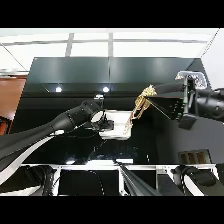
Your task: Fold the box and place the chain.
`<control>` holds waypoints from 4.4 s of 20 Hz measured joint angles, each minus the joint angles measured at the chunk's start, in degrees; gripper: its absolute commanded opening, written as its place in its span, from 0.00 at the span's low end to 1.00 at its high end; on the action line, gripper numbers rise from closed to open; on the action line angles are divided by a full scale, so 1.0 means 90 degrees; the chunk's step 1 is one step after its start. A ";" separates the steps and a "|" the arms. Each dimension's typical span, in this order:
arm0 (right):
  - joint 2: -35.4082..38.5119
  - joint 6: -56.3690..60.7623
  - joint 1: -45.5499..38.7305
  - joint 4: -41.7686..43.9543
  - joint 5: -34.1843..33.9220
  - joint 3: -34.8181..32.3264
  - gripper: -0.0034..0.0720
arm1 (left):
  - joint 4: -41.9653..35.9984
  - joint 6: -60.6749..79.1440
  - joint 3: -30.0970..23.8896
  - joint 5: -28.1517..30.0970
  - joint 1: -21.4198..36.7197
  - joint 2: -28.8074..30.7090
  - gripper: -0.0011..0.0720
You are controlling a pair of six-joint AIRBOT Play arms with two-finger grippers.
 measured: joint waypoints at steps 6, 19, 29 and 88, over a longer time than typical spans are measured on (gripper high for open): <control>-0.0153 0.0121 0.0359 0.0539 -0.0291 0.0151 0.06 | 0.0000 0.0000 0.0000 0.0000 0.0000 0.0000 0.06; -0.1171 0.0969 0.1222 -0.1489 -0.0546 -0.0534 0.06 | 0.0002 0.0000 0.0000 -0.0002 0.0000 0.0000 0.06; -0.2259 0.1122 0.2038 -0.2234 -0.1596 -0.1076 0.07 | 0.0002 0.0000 0.0000 0.0000 0.0000 0.0000 0.06; -0.1508 0.2509 0.0245 -0.5617 -0.0204 -0.0821 0.75 | 0.0459 0.0658 0.0100 -0.0338 -0.0032 0.0920 0.75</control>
